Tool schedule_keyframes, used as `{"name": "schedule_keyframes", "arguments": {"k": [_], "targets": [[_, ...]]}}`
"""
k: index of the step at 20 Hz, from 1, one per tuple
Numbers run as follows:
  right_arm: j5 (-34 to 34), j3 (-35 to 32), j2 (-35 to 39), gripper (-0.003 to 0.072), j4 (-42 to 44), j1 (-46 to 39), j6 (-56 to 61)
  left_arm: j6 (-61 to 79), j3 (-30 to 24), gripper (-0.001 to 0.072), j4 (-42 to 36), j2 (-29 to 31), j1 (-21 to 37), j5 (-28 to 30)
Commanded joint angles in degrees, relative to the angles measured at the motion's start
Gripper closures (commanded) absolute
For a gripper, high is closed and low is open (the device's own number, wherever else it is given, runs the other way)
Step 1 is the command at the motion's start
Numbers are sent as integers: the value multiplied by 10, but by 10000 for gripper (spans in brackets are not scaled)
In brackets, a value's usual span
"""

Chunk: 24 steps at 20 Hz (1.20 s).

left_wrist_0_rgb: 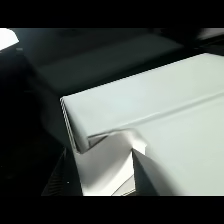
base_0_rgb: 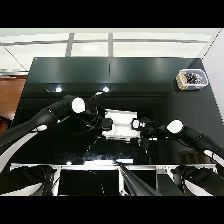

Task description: Fold the box and place the chain.

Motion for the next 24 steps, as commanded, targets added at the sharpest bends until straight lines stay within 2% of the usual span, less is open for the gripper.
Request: {"name": "schedule_keyframes", "arguments": {"k": [1, 4, 6, 8, 16, 20, 24], "targets": [[0, 0, 0, 590, 0, 0, 0, -104, 25, 228, 103, 0, -42, 9], [0, 0, 0, 591, 0, 0, 0, -147, 27, 229, 129, -5, -69, 4], [0, 0, 0, 590, 0, 0, 0, -157, 43, 244, 136, -15, -79, -26], [0, 0, 0, 591, 0, 0, 0, -157, 67, 359, 137, -27, -81, -64], [0, 0, 0, 590, 0, 0, 0, -252, 83, 359, 199, -39, -97, -64], [0, 0, 0, 590, 0, 0, 0, -315, 83, 359, 214, -71, -117, -64], [0, 0, 0, 590, 0, 0, 0, -321, 103, 359, 219, -100, -124, -66]]}}
